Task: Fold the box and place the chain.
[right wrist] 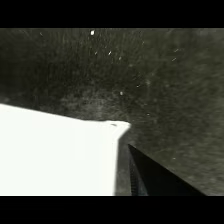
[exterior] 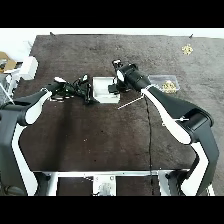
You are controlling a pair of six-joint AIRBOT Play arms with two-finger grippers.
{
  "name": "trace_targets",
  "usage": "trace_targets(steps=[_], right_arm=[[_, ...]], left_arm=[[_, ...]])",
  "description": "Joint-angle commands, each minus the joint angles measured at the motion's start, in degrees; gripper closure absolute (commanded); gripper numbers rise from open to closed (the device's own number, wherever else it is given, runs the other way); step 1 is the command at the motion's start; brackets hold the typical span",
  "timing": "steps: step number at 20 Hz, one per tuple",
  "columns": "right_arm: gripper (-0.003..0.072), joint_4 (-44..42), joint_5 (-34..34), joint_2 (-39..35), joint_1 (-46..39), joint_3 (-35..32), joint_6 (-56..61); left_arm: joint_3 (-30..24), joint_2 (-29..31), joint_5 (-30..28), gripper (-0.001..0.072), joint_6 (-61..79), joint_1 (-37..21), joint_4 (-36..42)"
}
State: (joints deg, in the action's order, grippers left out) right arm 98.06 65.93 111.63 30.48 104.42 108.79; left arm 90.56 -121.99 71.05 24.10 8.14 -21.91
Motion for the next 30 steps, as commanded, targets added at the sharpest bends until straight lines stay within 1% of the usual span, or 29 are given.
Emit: trace_targets(steps=[1, 3, 6, 7, 8, 10, 13, 16, 18, 19, 20, 22, 23, 24, 27, 30], right_arm=[[0.0341, -0.1, 2.7, -3.0, -0.1, 0.0, -5.2], [0.0342, -0.1, 3.2, -6.0, -0.8, 0.1, -9.7], [0.0343, 2.8, 0.5, -11.9, -3.9, 0.1, -22.0], [0.0348, 3.3, 0.1, -13.5, -5.7, 0.1, -23.9], [0.0416, 3.3, 0.1, -14.9, -8.0, 0.1, -25.3], [0.0429, 3.3, 0.5, -15.9, -13.2, 0.1, -26.1], [0.0430, 1.7, 3.1, -14.6, -21.4, 0.0, -26.1], [0.0431, -4.5, 4.9, -11.5, -27.8, -0.1, -27.3], [0.0433, -7.8, 5.9, -8.9, -30.2, -0.2, -29.8], [0.0503, -8.8, 6.4, -7.6, -30.9, -0.2, -30.7], [0.0546, -9.5, 6.8, -6.4, -31.4, -0.2, -31.1], [0.0544, -9.9, 6.8, -4.8, -31.5, -0.2, -31.3], [0.0496, -9.9, 6.8, -4.1, -31.5, -0.2, -31.3], [0.0413, -10.0, 6.6, -3.4, -31.5, -0.2, -31.3], [0.0411, -11.7, 6.5, -1.7, -31.5, -0.2, -31.3], [0.0411, -15.2, 4.5, -0.5, -31.5, -0.2, -32.3]], left_arm=[[0.0, 0.0, -0.1, 0.0364, 0.0, 0.0, 0.0], [0.0, 0.0, -0.1, 0.0364, 0.0, 0.0, 0.0], [0.0, 0.0, -0.1, 0.0364, 0.0, 0.0, 0.0], [0.0, 0.0, -0.1, 0.0364, 0.0, 0.0, 0.1], [0.0, 0.0, -0.1, 0.0364, 0.0, 0.0, 0.0], [0.0, 0.0, -0.1, 0.0364, 0.0, 0.0, 0.1], [0.0, 0.0, -0.1, 0.0364, 0.0, 0.0, 0.0], [0.0, 0.0, -0.1, 0.0364, 0.0, 0.0, 0.0], [0.0, 0.0, -0.1, 0.0363, 0.0, 0.0, 0.0], [0.0, 0.0, -0.1, 0.0364, 0.0, 0.0, 0.1], [0.0, 0.0, -0.1, 0.0364, 0.0, 0.0, 0.0], [0.0, 0.0, -0.1, 0.0364, 0.0, 0.0, 0.0], [0.0, 0.0, -0.1, 0.0364, 0.0, 0.0, 0.1], [0.0, 0.0, -0.1, 0.0364, 0.0, 0.0, 0.0], [0.0, 0.0, -0.1, 0.0363, 0.0, 0.0, 0.1], [0.0, 0.0, -0.1, 0.0364, 0.0, 0.0, 0.1]])
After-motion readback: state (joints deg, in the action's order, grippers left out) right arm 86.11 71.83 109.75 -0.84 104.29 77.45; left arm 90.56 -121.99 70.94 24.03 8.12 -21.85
